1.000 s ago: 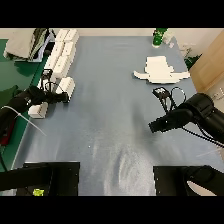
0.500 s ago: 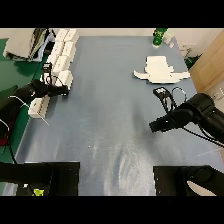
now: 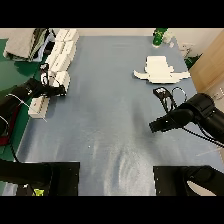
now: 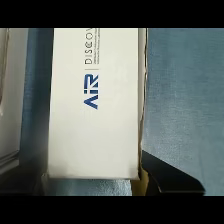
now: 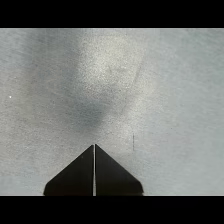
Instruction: Fold the box.
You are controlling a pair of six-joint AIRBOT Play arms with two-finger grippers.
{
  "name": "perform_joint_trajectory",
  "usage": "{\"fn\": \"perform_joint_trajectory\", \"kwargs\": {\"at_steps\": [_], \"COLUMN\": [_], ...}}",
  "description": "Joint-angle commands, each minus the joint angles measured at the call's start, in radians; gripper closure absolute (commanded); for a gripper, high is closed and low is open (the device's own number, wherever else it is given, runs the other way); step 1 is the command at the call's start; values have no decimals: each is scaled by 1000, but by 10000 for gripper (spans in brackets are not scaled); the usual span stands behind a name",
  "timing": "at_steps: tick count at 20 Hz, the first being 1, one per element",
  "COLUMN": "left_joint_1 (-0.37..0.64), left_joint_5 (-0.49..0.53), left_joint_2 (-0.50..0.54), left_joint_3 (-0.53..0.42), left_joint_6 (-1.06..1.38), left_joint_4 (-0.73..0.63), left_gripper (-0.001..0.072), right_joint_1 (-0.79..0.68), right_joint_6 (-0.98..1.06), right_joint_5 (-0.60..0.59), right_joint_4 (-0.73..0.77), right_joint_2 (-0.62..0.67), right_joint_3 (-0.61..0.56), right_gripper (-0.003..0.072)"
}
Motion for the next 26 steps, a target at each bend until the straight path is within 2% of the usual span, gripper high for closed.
{"fn": "perform_joint_trajectory", "kwargs": {"at_steps": [1, 7, 13, 18, 23, 26], "left_joint_1": [4, 4, 12, 33, 33, 33], "left_joint_5": [-54, -115, -102, -151, -141, -101], "left_joint_2": [-1, 19, 98, 89, 46, 21], "left_joint_3": [2, 3, 6, 5, 5, 5], "left_joint_6": [4, 4, 3, -8, -42, -58], "left_joint_4": [1, 29, 64, 68, 67, 67], "left_gripper": [351, 351, 352, 352, 352, 351], "right_joint_1": [0, 0, 0, 0, 0, 0], "right_joint_6": [0, 0, 0, 0, 0, 0], "right_joint_5": [0, 0, 0, 0, 0, 0], "right_joint_4": [0, 0, 0, 0, 0, 0], "right_joint_2": [0, 0, 0, 0, 0, 0], "right_joint_3": [1, 1, 1, 1, 1, 1], "right_gripper": [669, 669, 669, 669, 668, 669]}}
